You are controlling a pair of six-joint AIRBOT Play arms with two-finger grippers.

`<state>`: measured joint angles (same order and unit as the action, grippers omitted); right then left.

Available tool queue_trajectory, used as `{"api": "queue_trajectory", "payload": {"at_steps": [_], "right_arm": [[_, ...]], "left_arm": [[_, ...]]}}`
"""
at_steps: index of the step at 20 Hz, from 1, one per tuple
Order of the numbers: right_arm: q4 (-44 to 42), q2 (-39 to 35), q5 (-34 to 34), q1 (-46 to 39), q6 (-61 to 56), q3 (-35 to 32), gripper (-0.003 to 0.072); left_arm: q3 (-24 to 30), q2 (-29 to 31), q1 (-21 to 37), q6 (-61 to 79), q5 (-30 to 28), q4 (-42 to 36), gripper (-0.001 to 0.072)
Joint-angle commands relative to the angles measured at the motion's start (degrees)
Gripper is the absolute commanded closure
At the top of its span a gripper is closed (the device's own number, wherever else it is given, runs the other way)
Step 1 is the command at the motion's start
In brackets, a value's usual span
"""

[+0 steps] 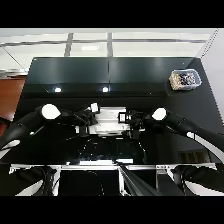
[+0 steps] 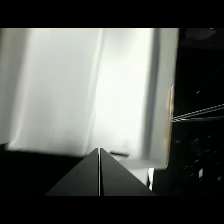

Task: Fold the box and place the chain.

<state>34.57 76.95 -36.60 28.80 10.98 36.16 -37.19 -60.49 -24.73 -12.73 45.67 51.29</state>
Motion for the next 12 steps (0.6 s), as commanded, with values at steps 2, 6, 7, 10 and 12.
{"api": "queue_trajectory", "payload": {"at_steps": [2,6,7,10,12], "right_arm": [[-0.02,0.04,-0.02,0.07,-0.02,-0.04,0.0621],[-0.02,0.02,-0.02,0.07,-0.04,-0.04,0.0621],[-0.02,0.02,-0.02,0.07,-0.02,-0.04,0.0621],[-0.02,0.02,-0.02,0.04,-0.02,-0.04,0.0621],[-0.02,0.02,-0.02,0.04,-0.02,-0.02,0.0621]], "left_arm": [[-0.26,11.58,5.97,-14.71,3.5,13.53,0.068],[3.96,12.61,17.7,-47.69,5.95,15.76,0.068],[6.25,11.56,21.29,-56.76,6.32,14.8,0.0679],[11.67,4.0,33.03,-59.67,14.58,-0.98,0.0679],[13.92,-3.06,38.66,-49.33,19.93,-14.4,0.0682]]}}
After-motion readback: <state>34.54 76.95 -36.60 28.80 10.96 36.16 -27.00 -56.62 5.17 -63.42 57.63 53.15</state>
